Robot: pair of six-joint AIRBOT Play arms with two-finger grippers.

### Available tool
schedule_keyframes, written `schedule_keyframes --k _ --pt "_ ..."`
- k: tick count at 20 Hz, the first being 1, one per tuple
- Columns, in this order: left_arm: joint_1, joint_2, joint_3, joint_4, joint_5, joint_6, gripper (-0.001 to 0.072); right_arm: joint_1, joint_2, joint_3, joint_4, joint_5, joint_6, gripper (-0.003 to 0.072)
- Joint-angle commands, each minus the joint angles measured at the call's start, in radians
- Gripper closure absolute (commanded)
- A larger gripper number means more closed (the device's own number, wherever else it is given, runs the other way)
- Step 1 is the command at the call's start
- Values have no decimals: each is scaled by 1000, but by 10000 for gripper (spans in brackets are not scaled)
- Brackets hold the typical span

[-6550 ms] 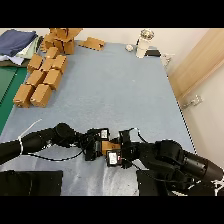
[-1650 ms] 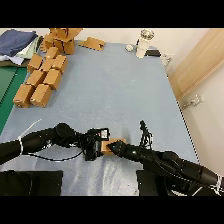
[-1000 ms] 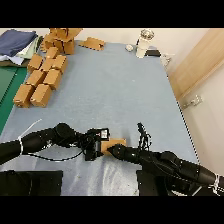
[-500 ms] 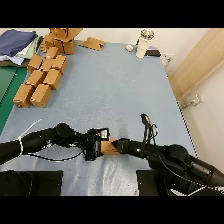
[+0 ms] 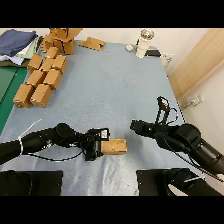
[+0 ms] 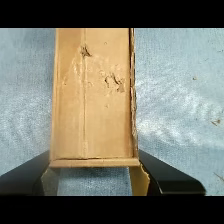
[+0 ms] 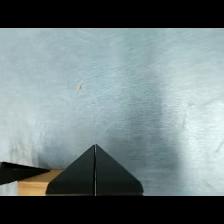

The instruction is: Fold the box.

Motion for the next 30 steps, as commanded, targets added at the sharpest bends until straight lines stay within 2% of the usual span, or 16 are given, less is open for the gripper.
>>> schedule_keyframes --k 1,13,16,18,22,25,27,30 --pt "1 -1 1 -1 0 1 192 -21 -53 18 -13 -19 5 682" --pt "1 8 1 -4 6 -8 192 -21 -95 18 -6 11 41 683" --pt "10 71 1 18 101 -143 192 -21 -95 18 -6 11 41 682" --pt "41 137 1 80 164 -290 192 -21 -95 18 -6 11 41 682" --pt "206 245 -6 391 174 -711 192 -21 -95 18 -6 11 41 682" --pt "399 274 -11 604 129 -927 192 -21 -95 18 -6 11 40 682" --pt "557 274 -11 673 57 -991 192 -21 -95 18 -6 11 39 682" --pt "776 276 -11 692 -68 -1015 191 -21 -95 18 -8 11 29 682"
